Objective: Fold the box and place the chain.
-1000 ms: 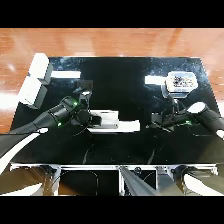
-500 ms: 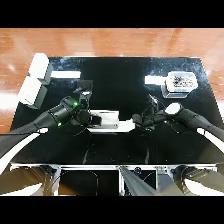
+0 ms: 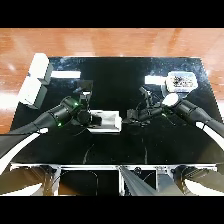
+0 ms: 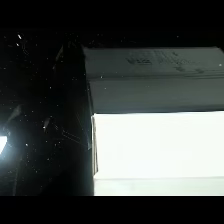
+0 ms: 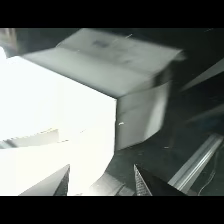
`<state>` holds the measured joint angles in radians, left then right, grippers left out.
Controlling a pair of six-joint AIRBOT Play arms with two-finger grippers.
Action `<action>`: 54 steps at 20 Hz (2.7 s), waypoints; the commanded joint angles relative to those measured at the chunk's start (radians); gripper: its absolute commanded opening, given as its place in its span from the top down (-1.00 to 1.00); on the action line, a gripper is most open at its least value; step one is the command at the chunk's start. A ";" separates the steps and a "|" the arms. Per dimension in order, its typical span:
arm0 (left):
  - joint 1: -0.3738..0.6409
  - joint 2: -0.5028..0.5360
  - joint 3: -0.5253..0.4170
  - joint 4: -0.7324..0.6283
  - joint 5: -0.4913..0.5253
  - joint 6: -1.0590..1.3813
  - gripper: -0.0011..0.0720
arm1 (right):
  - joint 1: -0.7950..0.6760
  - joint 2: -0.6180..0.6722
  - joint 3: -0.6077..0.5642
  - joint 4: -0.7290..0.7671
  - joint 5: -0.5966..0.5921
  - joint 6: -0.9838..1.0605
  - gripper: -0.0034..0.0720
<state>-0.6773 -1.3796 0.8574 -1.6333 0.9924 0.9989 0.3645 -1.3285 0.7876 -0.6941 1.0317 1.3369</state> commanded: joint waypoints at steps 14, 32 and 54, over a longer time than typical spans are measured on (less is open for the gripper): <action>0.000 0.000 0.000 -0.002 0.001 0.000 0.91 | 0.232 -0.001 0.069 -0.233 -0.137 0.254 -0.44; 0.000 0.000 0.000 -0.001 -0.002 0.000 0.91 | 0.465 -0.127 0.296 -0.803 -0.066 0.816 -0.37; 0.000 0.000 0.000 0.001 -0.007 0.000 0.91 | 0.465 -0.219 0.367 -0.802 0.035 0.847 0.13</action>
<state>-0.6773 -1.3796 0.8574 -1.6325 0.9874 0.9985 0.8280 -1.5368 1.1519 -1.5024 1.0607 2.1826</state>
